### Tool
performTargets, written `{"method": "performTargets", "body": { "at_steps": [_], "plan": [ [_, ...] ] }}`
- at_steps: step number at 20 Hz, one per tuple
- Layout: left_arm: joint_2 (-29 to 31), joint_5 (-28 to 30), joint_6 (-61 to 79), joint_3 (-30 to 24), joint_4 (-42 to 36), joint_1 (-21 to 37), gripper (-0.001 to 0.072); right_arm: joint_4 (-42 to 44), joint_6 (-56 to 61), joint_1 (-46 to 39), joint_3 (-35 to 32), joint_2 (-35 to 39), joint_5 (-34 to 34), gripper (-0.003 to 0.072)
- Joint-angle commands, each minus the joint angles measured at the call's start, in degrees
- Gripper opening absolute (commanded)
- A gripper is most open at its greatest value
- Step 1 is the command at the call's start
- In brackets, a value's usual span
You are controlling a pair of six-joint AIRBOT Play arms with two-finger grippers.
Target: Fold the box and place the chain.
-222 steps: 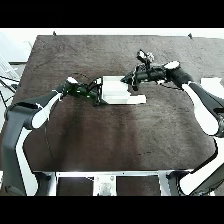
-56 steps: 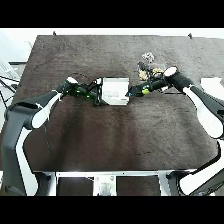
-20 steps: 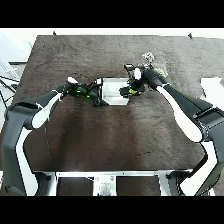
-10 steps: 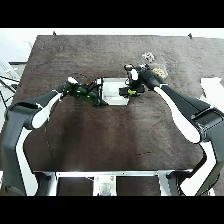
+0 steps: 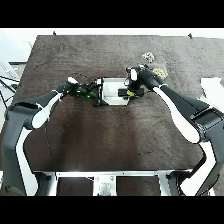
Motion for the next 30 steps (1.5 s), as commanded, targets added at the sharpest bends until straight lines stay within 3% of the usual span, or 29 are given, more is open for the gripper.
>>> {"method": "performTargets", "body": {
  "at_steps": [1, 3, 8, 10, 11, 13, 20, 25, 30],
  "plan": [
    [0.0, -0.02, 0.0, 0.0, 0.0, 0.07, 0.0289, 0.68, 2.36, 0.02, 0.04, -0.04, -0.13, 0.0254],
    [0.0, -0.02, 0.0, 0.0, 0.0, 0.07, 0.0289, 0.79, 3.67, 0.04, 0.04, -0.09, -0.96, 0.0243],
    [0.0, -0.09, 0.0, 0.0, 0.0, 0.07, 0.0289, 2.01, 3.65, 0.66, 0.02, -0.87, -0.85, 0.0021],
    [0.0, -0.07, 0.0, 0.0, 0.0, 0.07, 0.0289, 1.9, 3.65, 1.16, 0.02, -0.92, -1.4, 0.0016],
    [0.02, -0.07, 0.0, 0.0, 0.0, 0.07, 0.0289, 1.79, 3.63, 1.22, 0.04, -0.92, -2.08, 0.0057],
    [0.0, -0.07, 0.0, 0.0, 0.0, 0.07, 0.0289, 1.79, 2.82, 1.22, 0.04, -0.92, -2.4, 0.0555],
    [0.0, 0.02, 0.0, 0.0, 0.0, 0.07, 0.0289, 1.79, -0.04, 1.22, 0.83, 1.05, -2.32, 0.0557],
    [0.02, 0.13, 0.0, 0.0, 0.0, 0.07, 0.0288, 1.6, -5.81, 1.2, 1.07, 7.54, -2.36, 0.0557],
    [0.0, 0.11, 0.0, 0.0, 0.0, 0.07, 0.0289, -8.59, -11.04, -0.57, 1.07, 15.26, -4.07, 0.0557]
  ]
}}
